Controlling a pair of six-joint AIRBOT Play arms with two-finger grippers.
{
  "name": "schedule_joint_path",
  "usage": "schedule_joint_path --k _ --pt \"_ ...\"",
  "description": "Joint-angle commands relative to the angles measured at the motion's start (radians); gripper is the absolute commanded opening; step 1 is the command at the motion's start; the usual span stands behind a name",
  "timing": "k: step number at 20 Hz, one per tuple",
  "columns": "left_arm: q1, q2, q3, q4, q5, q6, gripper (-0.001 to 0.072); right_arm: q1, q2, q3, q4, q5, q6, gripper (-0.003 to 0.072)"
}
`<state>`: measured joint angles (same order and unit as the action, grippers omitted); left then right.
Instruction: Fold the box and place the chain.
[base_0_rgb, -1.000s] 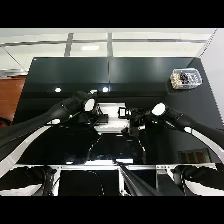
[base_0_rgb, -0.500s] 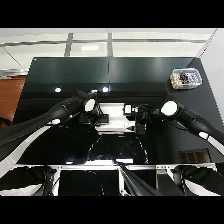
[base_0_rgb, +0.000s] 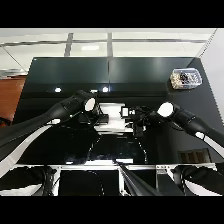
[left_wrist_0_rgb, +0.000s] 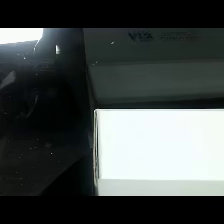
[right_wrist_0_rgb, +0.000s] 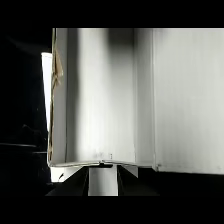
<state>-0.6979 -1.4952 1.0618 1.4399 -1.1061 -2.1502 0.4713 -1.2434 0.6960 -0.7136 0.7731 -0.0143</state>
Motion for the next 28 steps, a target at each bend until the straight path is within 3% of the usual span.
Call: schedule_joint_path --k 1,6,7,9,11,12,13,14,19,21,24,28 --pt "0.0 0.001 0.001 -0.002 0.003 0.0 0.0028 0.009 -0.014 0.0 0.11 -0.01 -0.005 0.0195" --pt "0.0 0.001 0.001 -0.01 0.002 0.0 0.0028 0.009 -0.08 0.0 0.205 -0.01 0.023 0.0211" --pt "0.0 0.001 0.001 -0.011 0.002 0.0 0.0028 0.009 -0.083 0.0 0.205 -0.011 0.04 0.0419" --pt "0.0 0.001 0.001 -0.009 0.002 0.0 0.0028 0.006 -0.082 0.0 0.204 -0.003 0.065 0.0269" --pt "0.0 0.001 0.001 -0.009 0.003 0.0 0.0028 0.005 -0.081 0.0 0.203 -0.005 0.1 0.0362" --pt "0.0 0.001 0.001 -0.01 0.002 0.0 0.0028 0.002 -0.076 0.0 0.183 0.004 0.139 0.0249" --pt "0.0 0.001 0.001 -0.01 0.002 0.0 0.0028 -0.008 -0.06 0.002 0.152 0.021 0.22 0.0045" --pt "0.0 0.001 0.001 -0.01 0.001 0.0 0.0028 -0.027 -0.035 0.011 0.111 0.062 0.346 0.0012" --pt "0.0 0.001 0.001 -0.009 -0.006 0.0 0.0028 -0.287 0.166 0.11 -0.179 0.457 0.978 0.0013" --pt "0.0 0.001 0.001 -0.01 -0.006 0.0 0.0028 -0.457 0.204 0.079 -0.248 0.436 1.106 0.0013" --pt "0.0 0.001 0.001 -0.01 -0.005 0.0 0.0028 -0.657 0.188 -0.108 -0.078 0.254 1.274 0.0013" --pt "0.0 0.001 0.001 -0.009 -0.005 0.0 0.0028 -0.57 0.086 -0.231 0.068 0.243 1.232 0.0013"
